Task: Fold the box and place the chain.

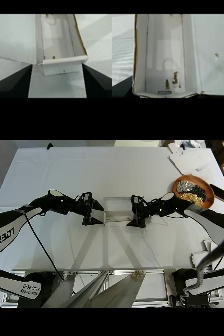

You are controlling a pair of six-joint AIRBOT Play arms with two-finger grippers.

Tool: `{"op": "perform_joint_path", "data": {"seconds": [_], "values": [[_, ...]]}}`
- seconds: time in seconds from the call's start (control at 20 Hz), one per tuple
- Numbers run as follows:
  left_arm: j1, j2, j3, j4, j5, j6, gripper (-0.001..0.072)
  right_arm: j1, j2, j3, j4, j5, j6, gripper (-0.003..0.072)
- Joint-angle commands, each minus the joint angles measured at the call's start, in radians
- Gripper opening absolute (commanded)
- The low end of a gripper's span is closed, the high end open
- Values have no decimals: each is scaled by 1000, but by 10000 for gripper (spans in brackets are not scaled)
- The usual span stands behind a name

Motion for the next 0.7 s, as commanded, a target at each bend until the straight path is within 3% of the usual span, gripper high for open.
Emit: {"op": "perform_joint_path", "data": {"seconds": [0.0, 0.65], "values": [[-2, -1, 0, 3, -6, 3, 700, 1, 0, 1, 1, 0, 1, 507], [-11, -5, 0, 4, 3, -156, 700, 1, 0, 1, 1, 0, 1, 507]]}}
